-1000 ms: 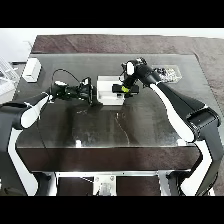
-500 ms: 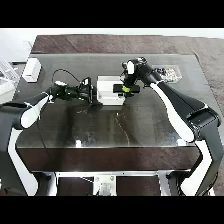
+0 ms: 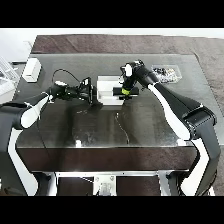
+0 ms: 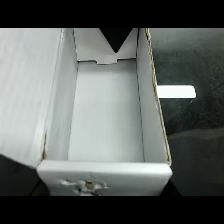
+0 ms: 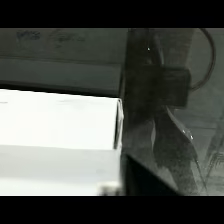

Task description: Fold the box and place the chain.

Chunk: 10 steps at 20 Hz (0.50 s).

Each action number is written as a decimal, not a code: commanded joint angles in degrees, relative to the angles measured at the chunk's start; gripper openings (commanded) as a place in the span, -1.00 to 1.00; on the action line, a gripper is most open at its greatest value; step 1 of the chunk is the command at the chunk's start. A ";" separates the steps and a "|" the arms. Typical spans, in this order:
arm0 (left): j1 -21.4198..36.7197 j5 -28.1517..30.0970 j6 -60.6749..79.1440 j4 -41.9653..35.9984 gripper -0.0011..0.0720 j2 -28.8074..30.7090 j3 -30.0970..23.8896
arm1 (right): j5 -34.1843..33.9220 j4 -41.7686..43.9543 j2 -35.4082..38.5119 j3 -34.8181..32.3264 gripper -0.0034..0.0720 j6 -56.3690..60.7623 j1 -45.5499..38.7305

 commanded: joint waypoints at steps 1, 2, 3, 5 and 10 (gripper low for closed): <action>0.07 -0.13 0.00 -0.02 -0.34 0.00 0.00 | -2.29 -0.07 -0.24 0.37 -0.76 -1.14 0.74; 0.07 -0.11 0.00 -0.02 -0.34 0.00 0.00 | -2.69 -0.09 -0.24 0.68 -0.89 -1.16 1.11; 0.07 -0.13 0.00 -0.02 -0.34 0.00 0.00 | -2.62 -0.20 -0.24 0.81 -0.90 -1.62 1.36; 0.07 -0.11 0.00 -0.02 -0.34 0.00 0.00 | -1.92 -0.24 -0.26 0.81 -0.90 -1.66 1.53; 0.07 -0.11 -0.02 -0.02 -0.34 0.00 0.00 | -0.90 -0.98 -0.22 0.87 -0.69 -1.97 1.33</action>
